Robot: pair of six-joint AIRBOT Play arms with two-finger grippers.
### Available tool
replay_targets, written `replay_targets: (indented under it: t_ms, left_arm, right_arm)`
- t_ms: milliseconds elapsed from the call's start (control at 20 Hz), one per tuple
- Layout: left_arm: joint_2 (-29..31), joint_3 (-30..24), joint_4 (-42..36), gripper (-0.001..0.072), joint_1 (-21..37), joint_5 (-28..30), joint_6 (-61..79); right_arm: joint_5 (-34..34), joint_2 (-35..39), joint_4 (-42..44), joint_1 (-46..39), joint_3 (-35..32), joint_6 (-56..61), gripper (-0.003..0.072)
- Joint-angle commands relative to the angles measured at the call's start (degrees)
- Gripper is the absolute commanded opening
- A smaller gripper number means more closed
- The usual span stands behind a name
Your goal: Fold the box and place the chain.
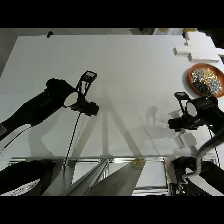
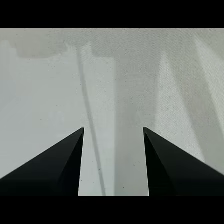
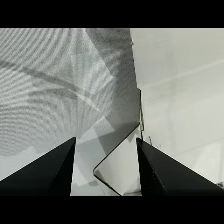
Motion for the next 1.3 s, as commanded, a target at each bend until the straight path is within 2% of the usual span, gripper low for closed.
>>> replay_targets:
  t_ms: [0,250,400,500,550,650,750,1000,1250]
  left_arm:
    - [0.0,0.0,0.0,0.0411,0.0,0.0,0.0]
    - [0.0,0.0,0.0,0.0411,0.0,0.0,0.0]
    - [0.0,0.0,0.0,0.0411,0.0,0.0,0.0]
    - [0.0,0.0,0.0,0.0411,0.0,0.0,0.0]
    - [0.0,0.0,0.0,0.0411,0.0,0.0,0.0]
    - [0.0,0.0,0.0,0.0411,0.0,0.0,0.0]
    - [0.0,0.0,0.0,0.0411,0.0,0.0,0.0]
    - [0.0,0.0,0.0,0.0411,0.0,0.0,0.0]
    - [0.0,0.0,0.0,0.0411,0.0,0.0,0.0]
  right_arm:
    - [-0.1,0.0,0.3,0.0,0.0,0.0,0.0416]
    - [-2.8,0.0,-1.3,0.0,0.2,-1.4,0.0406]
    - [2.6,0.0,-11.0,0.0,3.0,-5.2,0.0396]
    - [4.5,0.0,-21.0,-0.3,5.5,-6.1,0.0280]
    - [4.0,0.0,-25.3,-1.4,6.6,-6.8,0.0259]
    - [0.9,0.0,-29.5,-6.7,8.2,-8.9,0.0279]
    - [-3.6,0.0,-29.6,-14.8,9.2,-12.1,0.0412]
    - [-15.4,-1.1,-26.9,-35.5,9.5,-17.6,0.0414]
    - [-19.0,-7.4,-27.0,-40.2,9.5,-21.6,0.0417]
